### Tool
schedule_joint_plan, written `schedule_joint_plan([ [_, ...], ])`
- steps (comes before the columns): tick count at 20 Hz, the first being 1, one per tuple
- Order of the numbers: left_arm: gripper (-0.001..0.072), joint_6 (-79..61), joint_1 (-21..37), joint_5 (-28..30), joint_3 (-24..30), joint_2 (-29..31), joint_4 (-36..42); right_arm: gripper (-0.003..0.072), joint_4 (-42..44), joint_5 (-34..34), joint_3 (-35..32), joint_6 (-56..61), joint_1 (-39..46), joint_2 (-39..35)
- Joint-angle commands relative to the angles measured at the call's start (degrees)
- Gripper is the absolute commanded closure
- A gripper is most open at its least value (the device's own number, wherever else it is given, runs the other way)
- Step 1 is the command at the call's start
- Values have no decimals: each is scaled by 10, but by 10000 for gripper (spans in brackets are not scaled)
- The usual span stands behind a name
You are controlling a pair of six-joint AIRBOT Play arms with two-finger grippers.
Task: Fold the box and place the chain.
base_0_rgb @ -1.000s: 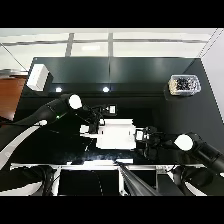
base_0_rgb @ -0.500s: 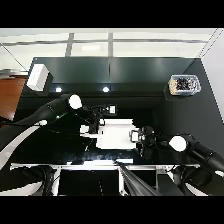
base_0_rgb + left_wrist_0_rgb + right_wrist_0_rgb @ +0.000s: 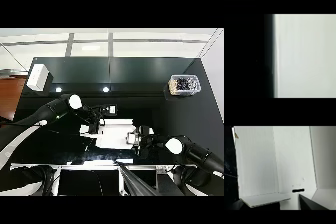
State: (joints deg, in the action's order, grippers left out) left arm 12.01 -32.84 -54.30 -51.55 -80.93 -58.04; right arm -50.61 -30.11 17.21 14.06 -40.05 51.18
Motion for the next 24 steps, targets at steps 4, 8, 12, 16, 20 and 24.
schedule_joint_plan([
  [4, 677, 0, 0, 0, 0, 0, 0, -34, 9, 25, 15, 3, -3, 0],
  [8, 677, 1, 0, 0, 0, 0, 0, -34, 6, 23, 15, 2, -3, 0],
  [12, 677, 1, 0, 0, 0, 0, 0, -33, 8, -4, 15, 2, -3, 0],
  [16, 677, 2, 0, 0, 0, 0, 0, -34, 2, -40, 36, 58, -3, 0],
  [20, 677, 2, 0, 0, 0, 0, 0, -34, -72, -82, 75, 132, -3, 0],
  [24, 677, 2, 0, -2, 0, 0, 0, -34, -82, -43, 78, 159, -3, 0],
])
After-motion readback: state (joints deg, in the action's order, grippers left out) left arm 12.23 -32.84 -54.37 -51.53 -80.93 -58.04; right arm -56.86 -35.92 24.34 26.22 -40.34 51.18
